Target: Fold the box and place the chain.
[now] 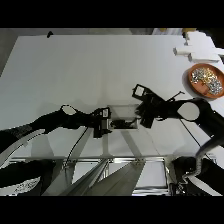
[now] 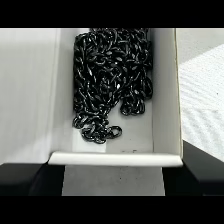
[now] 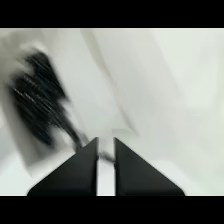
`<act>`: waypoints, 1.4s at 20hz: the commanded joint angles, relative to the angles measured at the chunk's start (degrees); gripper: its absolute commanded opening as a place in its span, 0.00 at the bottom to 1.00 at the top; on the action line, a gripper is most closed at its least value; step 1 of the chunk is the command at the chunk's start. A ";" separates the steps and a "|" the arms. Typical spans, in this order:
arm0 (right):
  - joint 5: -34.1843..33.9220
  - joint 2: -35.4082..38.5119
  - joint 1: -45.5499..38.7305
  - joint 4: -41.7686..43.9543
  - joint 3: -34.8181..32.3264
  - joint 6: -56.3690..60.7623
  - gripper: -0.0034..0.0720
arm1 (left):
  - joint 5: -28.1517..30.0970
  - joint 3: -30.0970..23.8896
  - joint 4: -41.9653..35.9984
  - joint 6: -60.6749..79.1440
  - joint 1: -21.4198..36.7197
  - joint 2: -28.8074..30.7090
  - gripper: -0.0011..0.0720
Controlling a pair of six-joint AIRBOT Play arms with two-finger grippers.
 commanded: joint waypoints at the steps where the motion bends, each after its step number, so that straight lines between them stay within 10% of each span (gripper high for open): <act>1: 5.05 0.57 -9.29 -4.48 0.22 -4.00 0.15 | 0.00 0.02 0.02 0.02 -0.04 0.00 0.20; 4: 2.16 -0.46 -11.30 -4.42 -2.34 -13.18 0.18 | 0.00 0.02 0.02 0.02 -0.02 0.00 0.20; 8: -0.90 -6.01 -8.90 -2.32 -5.55 -24.61 0.48 | 0.00 0.02 0.02 0.02 -0.04 0.00 0.20; 17: -8.26 -16.70 -1.55 5.68 -5.64 -30.32 0.49 | 0.00 0.02 0.02 0.02 -0.02 0.00 0.20; 21: -8.20 -16.90 -1.55 8.44 -5.64 -30.32 0.46 | 0.00 0.02 0.02 0.02 -0.04 0.00 0.20; 24: -6.38 -16.63 -1.66 7.74 -5.64 -28.92 0.07 | 0.00 0.02 0.02 0.02 -0.02 0.00 0.20; 28: -5.01 -13.09 -1.66 -6.36 -5.62 -10.36 0.07 | 0.00 0.02 0.02 0.02 -0.04 0.00 0.20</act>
